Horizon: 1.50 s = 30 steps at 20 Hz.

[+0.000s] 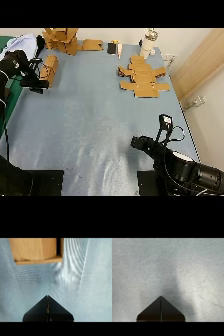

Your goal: Fold the box.

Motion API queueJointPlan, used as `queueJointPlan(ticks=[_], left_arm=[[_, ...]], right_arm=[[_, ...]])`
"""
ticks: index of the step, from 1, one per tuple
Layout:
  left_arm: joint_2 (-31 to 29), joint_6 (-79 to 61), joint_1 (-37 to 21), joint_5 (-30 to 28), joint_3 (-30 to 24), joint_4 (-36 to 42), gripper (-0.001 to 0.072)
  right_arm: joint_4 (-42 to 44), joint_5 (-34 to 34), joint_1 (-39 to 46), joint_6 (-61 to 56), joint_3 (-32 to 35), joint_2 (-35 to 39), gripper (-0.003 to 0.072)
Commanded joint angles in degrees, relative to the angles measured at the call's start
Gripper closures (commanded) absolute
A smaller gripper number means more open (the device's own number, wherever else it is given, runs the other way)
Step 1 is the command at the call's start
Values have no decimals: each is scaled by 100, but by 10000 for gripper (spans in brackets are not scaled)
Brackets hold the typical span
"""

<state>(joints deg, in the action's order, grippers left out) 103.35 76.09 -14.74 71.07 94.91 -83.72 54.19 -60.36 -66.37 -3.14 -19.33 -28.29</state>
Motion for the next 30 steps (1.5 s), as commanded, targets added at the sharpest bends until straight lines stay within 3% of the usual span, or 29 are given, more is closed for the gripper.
queueJointPlan(ticks=[1, 4, 9, 14, 17, 21, 30], left_arm=[[-131, -2, 37, 691, -138, 170, 699], [-846, -35, 256, 328, -855, 461, 700], [-2400, -341, 1263, -376, -2719, 1502, 700], [-3434, -2, 2643, -1128, -4297, 1823, 700], [-3989, 240, 3198, -1600, -4924, 2057, 700], [-4282, 450, 3580, -1700, -5243, 2109, 700], [-4269, 446, 3654, -1453, -5241, 2118, 696]], right_arm=[[214, 168, 0, 81, 0, 4, 683], [505, 398, 179, 133, -4, 4, 683], [1279, 848, 1515, 2061, -533, -245, 683], [3405, 839, 2903, 5217, -1788, -1917, 683], [4256, 772, 3029, 6264, -2618, -3257, 683], [4732, 629, 3025, 6717, -3285, -4266, 683], [4715, 522, 3025, 6723, -3344, -4306, 683]])
